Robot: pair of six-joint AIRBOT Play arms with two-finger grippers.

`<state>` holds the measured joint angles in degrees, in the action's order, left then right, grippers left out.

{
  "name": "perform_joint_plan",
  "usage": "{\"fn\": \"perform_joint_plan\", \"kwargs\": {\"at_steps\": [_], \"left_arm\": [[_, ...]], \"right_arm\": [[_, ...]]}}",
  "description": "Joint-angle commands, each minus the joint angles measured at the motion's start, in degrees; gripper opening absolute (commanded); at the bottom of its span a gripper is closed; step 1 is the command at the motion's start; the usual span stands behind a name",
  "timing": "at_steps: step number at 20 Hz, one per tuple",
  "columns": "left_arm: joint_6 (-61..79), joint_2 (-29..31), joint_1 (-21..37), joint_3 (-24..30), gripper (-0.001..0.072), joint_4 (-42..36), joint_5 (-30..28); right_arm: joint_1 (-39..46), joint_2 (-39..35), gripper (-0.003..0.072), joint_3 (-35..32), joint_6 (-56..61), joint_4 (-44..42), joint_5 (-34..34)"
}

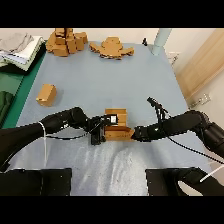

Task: Fold the box.

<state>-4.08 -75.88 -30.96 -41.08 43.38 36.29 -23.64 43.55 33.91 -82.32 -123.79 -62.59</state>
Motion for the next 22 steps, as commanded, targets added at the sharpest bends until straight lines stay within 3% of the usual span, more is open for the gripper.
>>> {"fn": "perform_joint_plan", "kwargs": {"at_steps": [1,3,4,9,16,22], "left_arm": [[0.15,-0.31,-1.22,-0.22,0.0523,0.20,0.28],[0.15,-0.33,-1.14,-0.24,0.0523,0.37,0.26],[0.15,-0.31,-1.01,-0.24,0.0523,0.39,0.26],[0.00,-0.33,-0.98,-0.24,0.0523,0.33,0.28],[0.00,-0.33,-0.98,-0.24,0.0523,0.33,0.26],[0.00,-0.33,-0.98,-0.24,0.0523,0.33,0.26]], "right_arm": [[-0.02,0.17,0.0093,0.00,0.02,-0.11,2.64],[-0.02,0.17,0.0070,0.02,0.02,-0.11,5.31],[-0.02,0.44,0.0000,0.04,0.02,-0.15,7.63],[0.09,7.56,0.0000,4.11,-1.44,-0.13,14.32],[0.07,26.43,0.0000,17.07,-10.78,-0.11,15.13],[-0.22,34.58,0.0000,17.88,-16.17,-0.09,13.16]]}}
